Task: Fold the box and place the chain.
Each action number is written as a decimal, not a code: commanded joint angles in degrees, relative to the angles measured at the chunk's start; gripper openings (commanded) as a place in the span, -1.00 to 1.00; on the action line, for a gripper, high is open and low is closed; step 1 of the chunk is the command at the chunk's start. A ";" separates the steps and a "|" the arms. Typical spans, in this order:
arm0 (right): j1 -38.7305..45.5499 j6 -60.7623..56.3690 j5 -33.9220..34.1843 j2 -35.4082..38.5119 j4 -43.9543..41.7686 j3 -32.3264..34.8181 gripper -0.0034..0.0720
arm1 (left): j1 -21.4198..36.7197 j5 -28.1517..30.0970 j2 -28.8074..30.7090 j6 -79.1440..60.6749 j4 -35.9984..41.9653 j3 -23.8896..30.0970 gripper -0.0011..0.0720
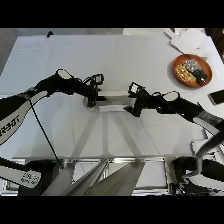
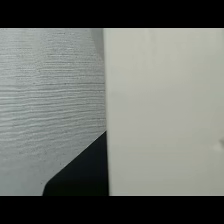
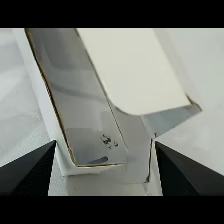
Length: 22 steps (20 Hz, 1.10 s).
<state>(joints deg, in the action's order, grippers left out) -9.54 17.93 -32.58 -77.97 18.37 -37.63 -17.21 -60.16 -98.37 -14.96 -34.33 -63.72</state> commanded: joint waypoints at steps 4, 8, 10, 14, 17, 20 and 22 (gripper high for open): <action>4.66 7.30 -5.33 -2.29 -0.90 -2.56 0.94 | -0.02 -0.04 -0.02 -0.02 -0.02 0.02 -0.95; 6.69 8.13 -13.40 -4.57 -0.87 -5.29 0.94 | -0.02 -0.04 -0.02 -0.02 -0.02 0.02 -0.95; 6.29 8.13 -15.19 -6.56 -0.87 -5.92 0.94 | -0.02 -0.04 -0.02 -0.02 -0.02 0.02 -0.95; 6.23 8.09 -17.07 -10.60 -0.87 -6.91 0.94 | -0.02 -0.04 -0.02 -0.02 -0.02 0.02 -0.95; 6.23 8.11 -21.16 -13.46 -0.85 -9.16 0.94 | -0.02 -0.04 -0.02 -0.02 -0.02 0.02 -0.95; 6.23 8.17 -22.29 -15.08 -0.68 -11.47 0.94 | -0.02 -0.07 -0.02 -0.02 -0.02 0.02 -0.95; 6.23 9.22 -21.90 -15.41 0.31 -11.56 0.94 | -0.02 -0.07 0.00 -0.02 -0.02 0.02 -0.95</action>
